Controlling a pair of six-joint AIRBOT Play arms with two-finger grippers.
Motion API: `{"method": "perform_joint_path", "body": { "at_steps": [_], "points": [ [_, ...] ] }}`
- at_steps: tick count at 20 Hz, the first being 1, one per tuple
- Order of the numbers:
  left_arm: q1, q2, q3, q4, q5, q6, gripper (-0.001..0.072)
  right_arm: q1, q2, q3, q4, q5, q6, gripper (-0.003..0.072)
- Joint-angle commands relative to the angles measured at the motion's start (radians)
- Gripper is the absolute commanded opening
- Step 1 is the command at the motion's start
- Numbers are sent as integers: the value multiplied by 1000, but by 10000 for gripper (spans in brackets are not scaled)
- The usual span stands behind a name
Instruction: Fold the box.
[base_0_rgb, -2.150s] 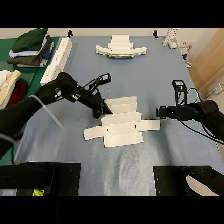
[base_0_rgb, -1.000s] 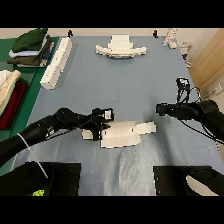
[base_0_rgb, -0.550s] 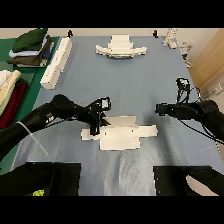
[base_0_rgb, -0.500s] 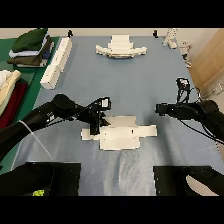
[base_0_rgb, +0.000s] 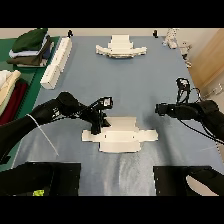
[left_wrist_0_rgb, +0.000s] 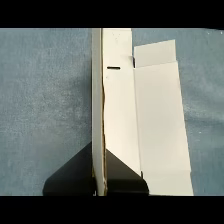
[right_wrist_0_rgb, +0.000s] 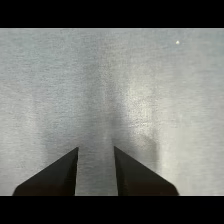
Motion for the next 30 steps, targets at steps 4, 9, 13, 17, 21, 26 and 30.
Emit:
{"method": "perform_joint_path", "body": {
  "at_steps": [4, 9, 13, 17, 21, 26, 30],
  "points": [
    [-2, -3, -6, 8, -17, -22, 13, 0, 0, 1, 64, -16, 0, 331],
    [-2, -13, -8, 23, -39, -58, 13, 0, 0, 1, 92, -23, -1, 332],
    [-2, -13, -8, 23, -34, -57, 13, 1, 5, 2, 219, -85, -74, 36],
    [-2, -13, -8, 22, -30, -57, 13, 74, 56, 7, 366, -241, -228, 4],
    [-2, -13, -8, 22, -28, -57, 13, 304, 200, -11, 351, -410, -225, 3],
    [-2, -13, -8, 22, -29, -57, 13, 813, 314, -119, 277, -339, -249, 75],
    [-2, -13, -8, 22, -28, -57, 13, 1011, 236, -139, -60, -288, -256, 640]
  ]
}}
